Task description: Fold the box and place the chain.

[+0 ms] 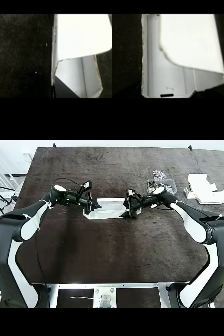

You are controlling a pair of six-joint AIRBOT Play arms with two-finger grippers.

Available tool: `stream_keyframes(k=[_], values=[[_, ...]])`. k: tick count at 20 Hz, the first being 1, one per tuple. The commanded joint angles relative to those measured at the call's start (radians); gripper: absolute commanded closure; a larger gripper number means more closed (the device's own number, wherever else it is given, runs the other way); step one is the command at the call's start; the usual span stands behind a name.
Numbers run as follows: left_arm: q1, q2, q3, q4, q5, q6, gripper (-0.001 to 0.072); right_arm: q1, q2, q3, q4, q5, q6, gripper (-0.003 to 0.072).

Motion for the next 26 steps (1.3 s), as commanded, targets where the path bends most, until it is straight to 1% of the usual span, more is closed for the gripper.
stream_keyframes(k=[1,10,26], values=[[0.000,0.000,0.000,0.000,0.001,0.000,0.0690,0.005,-0.014,0.008,-0.007,0.003,-0.003,0.0067],[0.000,0.000,0.000,0.000,0.000,0.000,0.0691,0.006,-0.033,0.008,0.046,0.003,-0.004,0.0067],[0.000,0.000,0.000,0.000,0.000,0.000,0.0691,0.021,-0.042,0.011,0.061,0.002,-0.029,0.0068]])
